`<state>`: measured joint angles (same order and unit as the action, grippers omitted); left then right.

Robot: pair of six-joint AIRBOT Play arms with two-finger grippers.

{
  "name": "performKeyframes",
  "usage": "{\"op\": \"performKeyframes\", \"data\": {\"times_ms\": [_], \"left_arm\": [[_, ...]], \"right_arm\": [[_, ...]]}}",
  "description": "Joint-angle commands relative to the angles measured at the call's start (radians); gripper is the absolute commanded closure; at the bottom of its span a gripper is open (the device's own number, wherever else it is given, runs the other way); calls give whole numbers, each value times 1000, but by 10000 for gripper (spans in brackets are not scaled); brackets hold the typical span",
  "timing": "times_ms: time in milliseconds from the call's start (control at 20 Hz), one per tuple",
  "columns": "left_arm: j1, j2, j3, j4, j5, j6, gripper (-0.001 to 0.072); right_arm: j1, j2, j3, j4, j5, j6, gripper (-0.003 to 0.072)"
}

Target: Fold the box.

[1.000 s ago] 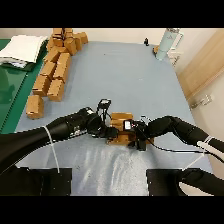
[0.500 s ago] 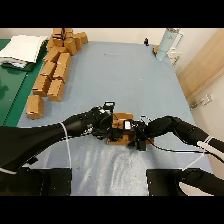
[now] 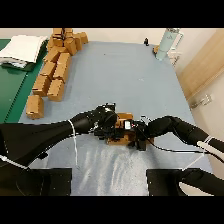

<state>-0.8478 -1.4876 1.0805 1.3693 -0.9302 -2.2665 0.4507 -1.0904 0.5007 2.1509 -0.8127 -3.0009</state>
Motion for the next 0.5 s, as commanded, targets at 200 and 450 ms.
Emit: {"op": "performKeyframes", "data": {"times_ms": [200, 450], "left_arm": [[-1, -3, 3, -2, 8, -14, 606], [-2, -3, 3, -2, 3, -35, 698]], "right_arm": [[0, 1, 0, 0, 0, 0, 171], [0, 1, 0, 0, 0, 0, 171]]}}
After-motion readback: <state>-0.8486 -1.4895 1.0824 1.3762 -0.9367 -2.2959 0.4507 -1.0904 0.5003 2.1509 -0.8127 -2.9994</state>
